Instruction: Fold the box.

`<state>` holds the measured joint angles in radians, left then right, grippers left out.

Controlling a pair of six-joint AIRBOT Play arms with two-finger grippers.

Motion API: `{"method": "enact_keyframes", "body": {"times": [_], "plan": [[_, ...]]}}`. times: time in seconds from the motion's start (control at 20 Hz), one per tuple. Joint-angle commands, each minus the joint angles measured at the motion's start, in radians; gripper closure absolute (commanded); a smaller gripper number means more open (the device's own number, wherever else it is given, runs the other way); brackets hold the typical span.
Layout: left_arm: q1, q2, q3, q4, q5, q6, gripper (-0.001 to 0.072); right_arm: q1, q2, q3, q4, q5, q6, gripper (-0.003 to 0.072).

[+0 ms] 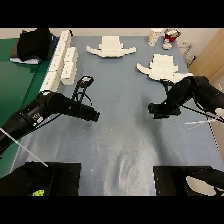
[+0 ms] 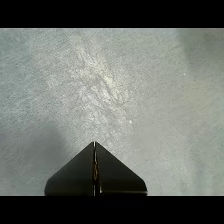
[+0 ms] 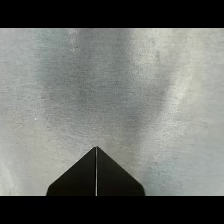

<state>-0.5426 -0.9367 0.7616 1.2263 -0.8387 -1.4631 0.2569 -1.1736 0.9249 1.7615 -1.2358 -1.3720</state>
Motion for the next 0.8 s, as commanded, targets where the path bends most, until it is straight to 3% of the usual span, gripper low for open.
{"method": "enact_keyframes", "body": {"times": [0.0, 0.75], "plan": [[0.0, 0.001, 0.0, 0.0, 0.0, 0.0, 0.0696, 0.0, 0.0, 0.0, 0.0, 0.0, 0.0, 0.0682], [0.0, 0.001, 0.0, 0.0, 0.0, 0.0, 0.0696, 0.0, -0.003, 0.0, 0.07, 0.044, 0.029, 0.0682]]}}
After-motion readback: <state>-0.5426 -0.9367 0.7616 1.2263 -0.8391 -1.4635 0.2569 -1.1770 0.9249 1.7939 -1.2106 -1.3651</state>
